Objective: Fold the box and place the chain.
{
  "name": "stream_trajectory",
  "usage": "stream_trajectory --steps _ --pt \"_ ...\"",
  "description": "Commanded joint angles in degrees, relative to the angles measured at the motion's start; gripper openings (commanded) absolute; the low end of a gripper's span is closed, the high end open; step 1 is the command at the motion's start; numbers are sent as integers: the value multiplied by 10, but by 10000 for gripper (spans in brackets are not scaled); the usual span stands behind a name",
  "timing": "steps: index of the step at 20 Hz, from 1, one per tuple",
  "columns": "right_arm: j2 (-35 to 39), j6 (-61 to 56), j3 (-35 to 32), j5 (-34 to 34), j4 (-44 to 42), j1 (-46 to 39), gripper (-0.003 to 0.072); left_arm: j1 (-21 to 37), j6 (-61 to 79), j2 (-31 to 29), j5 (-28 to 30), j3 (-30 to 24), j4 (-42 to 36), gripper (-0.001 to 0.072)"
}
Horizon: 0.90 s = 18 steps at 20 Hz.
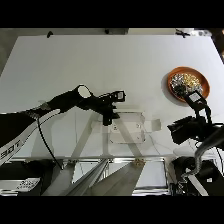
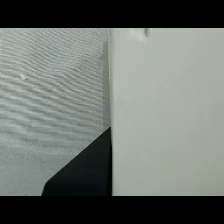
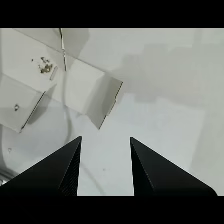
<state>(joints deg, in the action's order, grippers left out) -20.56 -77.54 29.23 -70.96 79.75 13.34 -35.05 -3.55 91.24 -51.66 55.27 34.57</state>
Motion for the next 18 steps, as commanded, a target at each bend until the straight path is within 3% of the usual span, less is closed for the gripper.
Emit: stream_trajectory --steps 1,2,4,6,12,16,17,18 --pt "0 10 0 1 -8 0 300 0 1 0 -2 0 2 10" --pt "0 31 0 1 -23 0 215 0 1 0 -2 0 2 10" --pt "-1 103 0 3 -81 0 148 -1 1 0 -3 0 2 10" --pt "-7 191 0 14 -141 0 17 0 1 0 -3 0 2 10" --pt "-49 454 -37 30 -188 17 15 0 1 0 -4 0 -2 10" --pt "-51 478 -83 89 -132 118 17 -1 1 0 -4 0 -2 10" --pt "-51 476 -101 104 -128 146 123 0 1 0 -4 0 -3 10" --pt "-51 476 -118 122 -127 170 341 0 1 0 -4 0 -2 10"
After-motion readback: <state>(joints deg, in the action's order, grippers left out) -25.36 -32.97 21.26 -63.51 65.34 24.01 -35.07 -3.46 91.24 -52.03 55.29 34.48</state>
